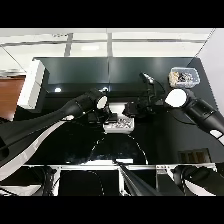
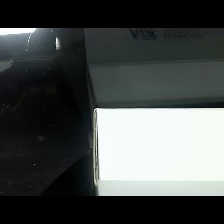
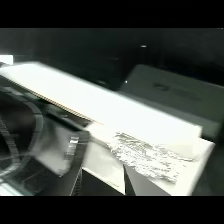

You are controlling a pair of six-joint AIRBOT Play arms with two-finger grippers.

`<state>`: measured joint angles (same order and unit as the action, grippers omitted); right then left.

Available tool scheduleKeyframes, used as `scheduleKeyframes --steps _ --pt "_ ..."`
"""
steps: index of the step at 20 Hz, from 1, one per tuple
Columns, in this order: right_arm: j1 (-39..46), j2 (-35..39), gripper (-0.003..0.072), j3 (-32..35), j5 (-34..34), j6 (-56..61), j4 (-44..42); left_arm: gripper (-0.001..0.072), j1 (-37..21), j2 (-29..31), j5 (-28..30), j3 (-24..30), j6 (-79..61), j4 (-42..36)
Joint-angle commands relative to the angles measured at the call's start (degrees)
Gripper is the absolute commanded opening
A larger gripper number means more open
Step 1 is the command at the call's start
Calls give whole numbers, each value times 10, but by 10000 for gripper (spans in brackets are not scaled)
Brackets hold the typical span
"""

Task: Fold the box and place the chain.

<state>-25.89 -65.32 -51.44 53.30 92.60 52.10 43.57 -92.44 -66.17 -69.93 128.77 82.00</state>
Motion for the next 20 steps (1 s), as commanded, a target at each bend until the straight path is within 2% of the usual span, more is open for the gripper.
scheduleKeyframes --steps 1,5,9,10,12,13,17,20 --pt "44 15 307 3 56 -1 51 28 0 0 1 0 0 0" --pt "104 74 307 3 130 -1 156 28 0 -3 0 0 -2 5" --pt "109 98 306 3 148 -8 170 29 0 -3 -16 -10 -12 2" --pt "109 98 306 3 150 -9 170 68 0 0 -29 -18 -12 2" --pt "109 98 306 3 145 -13 170 541 0 17 -37 -30 -12 15" --pt "109 98 306 3 144 -17 171 636 2 34 -39 -30 -13 34" --pt "109 98 306 3 144 -25 172 635 3 134 -93 -26 -60 123" --pt "109 98 306 3 144 -26 172 634 -28 221 -143 21 -75 212"
